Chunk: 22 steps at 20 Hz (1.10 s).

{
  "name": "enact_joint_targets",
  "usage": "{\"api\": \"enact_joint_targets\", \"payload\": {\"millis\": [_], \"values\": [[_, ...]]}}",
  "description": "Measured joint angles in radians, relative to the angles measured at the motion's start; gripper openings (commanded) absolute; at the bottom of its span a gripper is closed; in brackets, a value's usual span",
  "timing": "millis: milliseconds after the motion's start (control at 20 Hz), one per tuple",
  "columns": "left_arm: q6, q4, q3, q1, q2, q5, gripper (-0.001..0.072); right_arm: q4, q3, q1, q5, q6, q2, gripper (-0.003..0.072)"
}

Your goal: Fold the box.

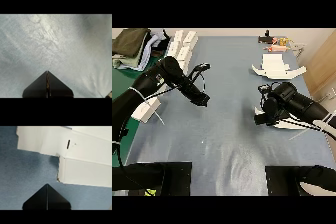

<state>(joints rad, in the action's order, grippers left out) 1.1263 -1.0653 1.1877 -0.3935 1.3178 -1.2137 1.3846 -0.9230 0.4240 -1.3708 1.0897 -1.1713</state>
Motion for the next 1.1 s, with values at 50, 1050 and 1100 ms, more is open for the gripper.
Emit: {"api": "enact_joint_targets", "payload": {"millis": [50,1050,1100], "values": [[0.000,0.000,0.000,0.000,0.000,0.000,0.0017,0.000,0.000,0.000,0.000,0.000,0.000,0.0002],[0.000,0.013,0.000,0.000,0.000,0.060,0.0017,0.048,0.000,0.000,0.064,0.000,0.000,0.0002],[0.000,0.014,0.000,0.000,0.000,0.067,0.0017,0.053,0.000,0.000,0.074,0.000,0.000,0.0002]]}}
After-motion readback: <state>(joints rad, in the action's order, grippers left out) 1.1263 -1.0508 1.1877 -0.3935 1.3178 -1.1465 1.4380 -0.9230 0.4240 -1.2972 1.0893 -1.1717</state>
